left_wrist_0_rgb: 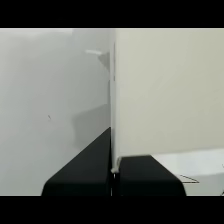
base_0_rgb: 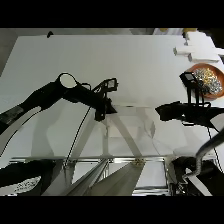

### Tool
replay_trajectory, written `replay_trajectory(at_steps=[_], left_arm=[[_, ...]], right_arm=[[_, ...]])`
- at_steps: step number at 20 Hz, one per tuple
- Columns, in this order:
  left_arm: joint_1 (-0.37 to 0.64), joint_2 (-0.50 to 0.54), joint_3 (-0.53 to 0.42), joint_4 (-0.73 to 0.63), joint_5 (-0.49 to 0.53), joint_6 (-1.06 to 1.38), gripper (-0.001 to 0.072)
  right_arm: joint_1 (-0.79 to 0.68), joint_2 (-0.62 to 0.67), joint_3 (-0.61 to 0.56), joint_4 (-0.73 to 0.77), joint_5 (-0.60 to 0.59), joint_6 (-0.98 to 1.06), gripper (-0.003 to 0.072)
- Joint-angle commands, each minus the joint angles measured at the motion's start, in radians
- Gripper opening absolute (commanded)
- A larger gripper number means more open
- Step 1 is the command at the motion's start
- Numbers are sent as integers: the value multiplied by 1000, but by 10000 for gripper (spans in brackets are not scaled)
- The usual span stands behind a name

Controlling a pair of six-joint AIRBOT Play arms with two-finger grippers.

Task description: Fold the box and place the chain.

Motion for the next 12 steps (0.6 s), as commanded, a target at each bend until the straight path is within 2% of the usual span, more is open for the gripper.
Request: replay_trajectory(at_steps=[1, 3, 5, 8, 12], left_arm=[[-23, 48, -8, 106, 2, -88, -3], [-50, 47, -56, 61, 134, -60, -2], [-71, 34, -112, -7, 222, 36, 0], [-72, -19, -152, -115, 242, 180, 1], [-73, -76, -152, -113, 294, 238, 2]], right_arm=[[1, 32, 31, 8, 35, -2, 329], [1, 49, 31, 8, 48, -2, 329], [1, 51, 31, 11, 50, -2, 329], [1, 51, 31, 11, 50, -2, 329], [1, 51, 31, 11, 50, -2, 329]])
